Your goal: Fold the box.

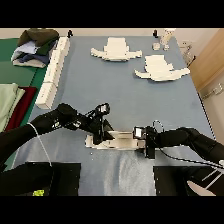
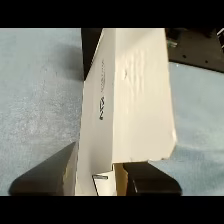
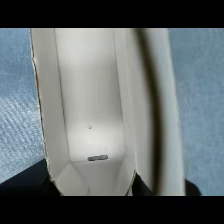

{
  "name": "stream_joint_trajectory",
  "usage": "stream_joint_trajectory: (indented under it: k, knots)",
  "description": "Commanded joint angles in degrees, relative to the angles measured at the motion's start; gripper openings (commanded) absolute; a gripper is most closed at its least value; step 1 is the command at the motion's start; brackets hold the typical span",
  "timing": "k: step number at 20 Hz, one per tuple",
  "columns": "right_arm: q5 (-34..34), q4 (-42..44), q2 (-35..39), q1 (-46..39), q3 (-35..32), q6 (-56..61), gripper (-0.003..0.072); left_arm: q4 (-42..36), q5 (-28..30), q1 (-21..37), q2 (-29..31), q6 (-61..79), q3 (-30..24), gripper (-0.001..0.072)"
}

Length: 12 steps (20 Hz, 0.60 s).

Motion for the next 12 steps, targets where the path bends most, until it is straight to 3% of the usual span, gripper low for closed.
stream_joint_trajectory:
  k: [1, 2, 5, 6, 7, 8, 9, 10, 12]
  knots:
    - [0.0, 0.0, 0.0, 0.0, 0.0, 0.0, 0.0406, 1.4, -0.1, 0.9, 0.6, -6.1, 0.1, 0.0517]
    - [0.0, 0.0, 0.0, 0.0, 0.0, 0.0, 0.0406, 2.3, -0.2, 1.7, 1.4, -11.5, 0.1, 0.0658]
    - [0.0, 0.0, 0.0, 0.0, 0.0, 0.0, 0.0406, 10.8, -5.6, 5.2, 5.8, -26.9, 0.1, 0.0656]
    - [0.0, 0.0, 0.0, 0.0, 0.0, 0.0, 0.0406, 14.4, -8.4, 6.4, 7.6, -34.3, 0.1, 0.0591]
    - [0.0, 0.0, 0.0, 0.0, 0.0, 0.0, 0.0406, 17.4, -12.3, 7.4, 9.3, -40.5, 0.1, 0.0365]
    - [0.0, 0.0, 0.0, 0.0, 0.0, 0.0, 0.0406, 19.7, -17.2, 8.1, 10.8, -45.2, 0.1, 0.0095]
    - [0.0, 0.0, 0.0, 0.0, 0.0, 0.0, 0.0406, 20.5, -21.1, 8.1, 11.7, -47.1, 0.1, 0.0011]
    - [0.0, 0.0, 0.0, 0.0, 0.0, 0.0, 0.0406, 20.1, -24.4, 7.4, 12.2, -50.0, 0.1, 0.0011]
    - [0.0, 0.0, 0.0, 0.0, 0.0, 0.0, 0.0405, 16.6, -24.2, 3.5, 12.2, -57.1, 0.0, 0.0011]
